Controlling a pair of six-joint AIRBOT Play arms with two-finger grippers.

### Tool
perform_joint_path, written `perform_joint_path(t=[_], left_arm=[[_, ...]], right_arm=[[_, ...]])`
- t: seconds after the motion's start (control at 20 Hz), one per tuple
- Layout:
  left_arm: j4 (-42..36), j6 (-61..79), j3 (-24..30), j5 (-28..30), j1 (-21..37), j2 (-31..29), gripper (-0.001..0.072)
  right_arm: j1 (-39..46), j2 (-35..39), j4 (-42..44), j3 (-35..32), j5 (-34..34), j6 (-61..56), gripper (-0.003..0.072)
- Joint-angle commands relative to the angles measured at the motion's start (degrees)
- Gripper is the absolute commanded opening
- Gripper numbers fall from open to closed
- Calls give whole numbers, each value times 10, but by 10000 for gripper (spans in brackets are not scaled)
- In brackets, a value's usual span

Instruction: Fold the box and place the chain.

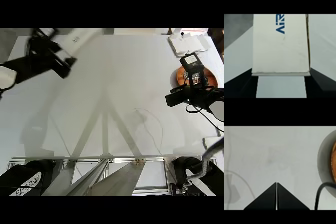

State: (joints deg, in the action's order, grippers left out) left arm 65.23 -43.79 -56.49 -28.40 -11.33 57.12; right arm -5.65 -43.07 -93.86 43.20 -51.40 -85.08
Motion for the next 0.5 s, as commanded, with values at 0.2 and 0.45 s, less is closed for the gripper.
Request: perform_joint_path(t=[0.2, 0.45], left_arm=[[78, -278, 0, -11, 168, 26, 4], [79, -278, 0, -39, 194, 130, 5]], right_arm=[[0, 0, 1, 0, 0, 0, 9], [0, 0, 1, 0, 1, 0, 10]])
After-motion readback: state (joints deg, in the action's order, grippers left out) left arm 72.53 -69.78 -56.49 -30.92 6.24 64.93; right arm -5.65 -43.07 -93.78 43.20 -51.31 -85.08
